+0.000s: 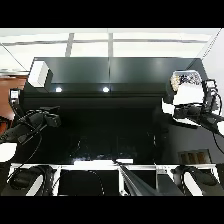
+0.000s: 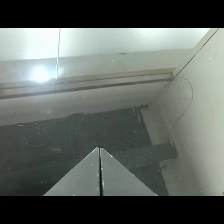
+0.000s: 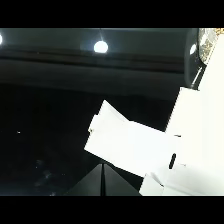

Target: Fold the box and place the chain.

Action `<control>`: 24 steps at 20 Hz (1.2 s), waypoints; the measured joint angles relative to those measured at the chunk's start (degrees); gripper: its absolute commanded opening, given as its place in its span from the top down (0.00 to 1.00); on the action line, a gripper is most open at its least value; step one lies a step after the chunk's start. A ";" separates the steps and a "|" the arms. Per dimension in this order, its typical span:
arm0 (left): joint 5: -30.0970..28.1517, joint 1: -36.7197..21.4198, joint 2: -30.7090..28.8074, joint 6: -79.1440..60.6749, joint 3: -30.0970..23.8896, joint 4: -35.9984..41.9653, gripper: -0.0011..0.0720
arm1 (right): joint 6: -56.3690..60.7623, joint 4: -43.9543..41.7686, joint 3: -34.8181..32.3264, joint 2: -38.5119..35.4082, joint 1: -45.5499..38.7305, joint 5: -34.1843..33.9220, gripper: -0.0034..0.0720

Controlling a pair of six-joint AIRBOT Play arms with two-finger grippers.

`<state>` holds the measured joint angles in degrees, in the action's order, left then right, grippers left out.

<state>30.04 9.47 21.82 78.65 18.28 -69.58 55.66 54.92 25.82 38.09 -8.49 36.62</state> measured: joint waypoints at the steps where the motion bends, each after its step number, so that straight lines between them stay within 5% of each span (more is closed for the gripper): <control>1: 0.00 0.00 0.00 0.00 0.00 -0.02 0.95 | -0.02 -0.02 0.02 0.00 0.00 0.00 0.93; 15: -0.02 0.00 0.00 0.00 0.00 0.00 0.95 | -0.02 -0.13 0.02 0.00 0.00 0.00 0.93; 20: 0.00 0.00 0.00 0.02 0.00 0.00 0.95 | 0.02 -6.36 0.00 0.02 0.00 -4.63 0.91; 21: 0.00 0.00 0.00 0.00 0.00 0.00 0.95 | 0.04 -7.21 0.00 0.13 -0.07 -6.97 0.60; 22: -0.11 0.00 0.00 0.00 0.00 -0.02 0.95 | 0.07 -7.96 0.00 0.46 -0.22 -9.79 0.18; 23: -0.79 0.00 0.00 0.00 0.00 0.00 0.95 | 0.22 -8.48 0.00 0.96 -0.44 -12.59 0.01; 24: -1.68 0.00 0.00 0.02 0.00 0.00 0.95 | 0.48 -8.70 0.02 1.77 -0.87 -15.30 0.01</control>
<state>28.36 9.47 21.82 78.67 18.28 -69.58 56.14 46.22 25.85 39.86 -9.37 21.32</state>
